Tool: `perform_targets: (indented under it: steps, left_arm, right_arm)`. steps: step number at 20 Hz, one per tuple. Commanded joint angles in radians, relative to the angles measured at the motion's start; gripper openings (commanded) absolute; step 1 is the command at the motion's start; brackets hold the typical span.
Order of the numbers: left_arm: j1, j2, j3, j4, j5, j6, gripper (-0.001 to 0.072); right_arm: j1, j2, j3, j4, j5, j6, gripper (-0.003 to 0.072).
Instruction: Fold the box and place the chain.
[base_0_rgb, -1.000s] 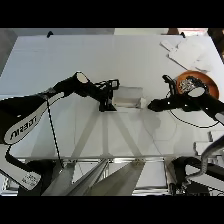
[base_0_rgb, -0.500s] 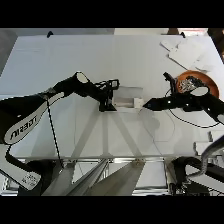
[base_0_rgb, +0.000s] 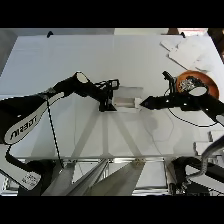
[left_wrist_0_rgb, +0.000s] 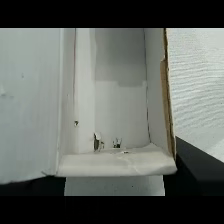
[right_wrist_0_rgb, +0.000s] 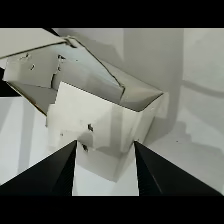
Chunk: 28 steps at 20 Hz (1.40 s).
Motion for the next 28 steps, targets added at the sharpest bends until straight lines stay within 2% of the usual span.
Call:
perform_targets:
  steps: [1, 7, 12, 15, 22, 28]
  left_arm:
    - [0.000, -0.001, 0.000, 0.000, 0.000, 0.000, 0.0335]
    - [0.000, -0.001, 0.000, 0.000, 0.000, 0.000, 0.0335]
    - [0.000, -0.001, 0.000, 0.000, 0.000, 0.000, 0.0335]
    - [0.000, -0.001, 0.000, 0.000, 0.000, 0.000, 0.0335]
    - [0.000, -0.001, 0.000, 0.000, 0.000, 0.000, 0.0335]
    - [0.000, -0.001, 0.000, 0.000, 0.000, 0.000, 0.0335]
  right_arm:
    - [0.046, 0.001, 0.000, 0.002, -0.047, 0.000, 0.0409]
    - [0.129, 0.001, 0.000, -0.097, -0.227, 0.042, 0.0414]
    - [0.192, 0.001, 0.000, -0.194, -0.301, 0.113, 0.0414]
    - [0.200, 0.001, 0.001, -0.308, -0.311, 0.207, 0.0414]
    - [0.240, 0.001, 0.034, -0.409, -0.278, 0.331, 0.0413]
    - [0.352, 0.000, 0.109, -0.764, -0.259, 0.731, 0.0410]
